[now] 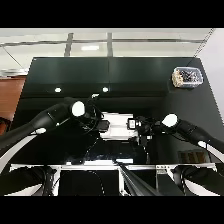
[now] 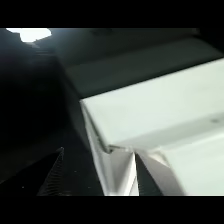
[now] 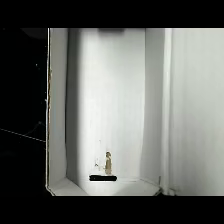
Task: Fold the box and place the chain.
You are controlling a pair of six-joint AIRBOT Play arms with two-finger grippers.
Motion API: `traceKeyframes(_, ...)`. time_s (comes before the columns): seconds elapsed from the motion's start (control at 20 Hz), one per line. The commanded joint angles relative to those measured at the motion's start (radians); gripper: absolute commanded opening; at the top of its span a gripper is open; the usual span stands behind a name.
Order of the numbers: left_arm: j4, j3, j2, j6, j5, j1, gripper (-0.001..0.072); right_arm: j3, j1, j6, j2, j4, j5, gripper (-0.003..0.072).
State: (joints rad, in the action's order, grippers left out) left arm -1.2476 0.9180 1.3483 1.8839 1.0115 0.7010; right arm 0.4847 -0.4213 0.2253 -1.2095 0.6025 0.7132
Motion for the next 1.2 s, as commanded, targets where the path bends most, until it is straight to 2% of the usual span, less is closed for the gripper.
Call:
traceKeyframes(0.0,-0.195,0.065,0.037,0.203,0.051,0.089,0.0506,0.0,0.0,0.0,0.0,0.0,0.0,0.0408)
traceKeyframes(0.2,-0.266,0.136,0.111,0.317,0.154,0.142,0.0506,0.0,0.0,0.0,0.0,0.0,0.001,0.0408)
traceKeyframes(0.35,-0.261,0.154,0.13,0.384,0.148,0.152,0.0495,0.0,0.0,0.0,0.0,0.0,0.001,0.0408)
traceKeyframes(0.4,-0.257,0.155,0.13,0.394,0.146,0.152,0.0415,0.0,0.0,0.0,0.0,0.0,0.001,0.0408)
traceKeyframes(0.45,-0.249,0.155,0.131,0.394,0.146,0.152,0.0387,0.0,0.0,0.0,0.0,0.0,0.001,0.0408)
traceKeyframes(0.75,-0.236,0.155,0.14,0.41,0.11,0.169,0.0379,0.0,0.0,0.0,0.0,0.0,0.001,0.0408)
traceKeyframes(0.85,-0.236,0.155,0.144,0.429,0.116,0.17,0.0305,0.0,0.0,0.0,0.0,0.0,0.001,0.0408)
traceKeyframes(0.9,-0.236,0.155,0.145,0.429,0.117,0.169,0.0185,0.0,0.0,0.0,0.0,0.0,0.001,0.0408)
traceKeyframes(1.0,-0.235,0.155,0.145,0.428,0.117,0.169,0.0024,0.0,0.0,0.0,0.0,0.0,0.001,0.0408)
traceKeyframes(1.15,-0.235,0.155,0.144,0.429,0.117,0.169,0.0031,0.0,0.0,0.0,0.0,0.0,0.001,0.0408)
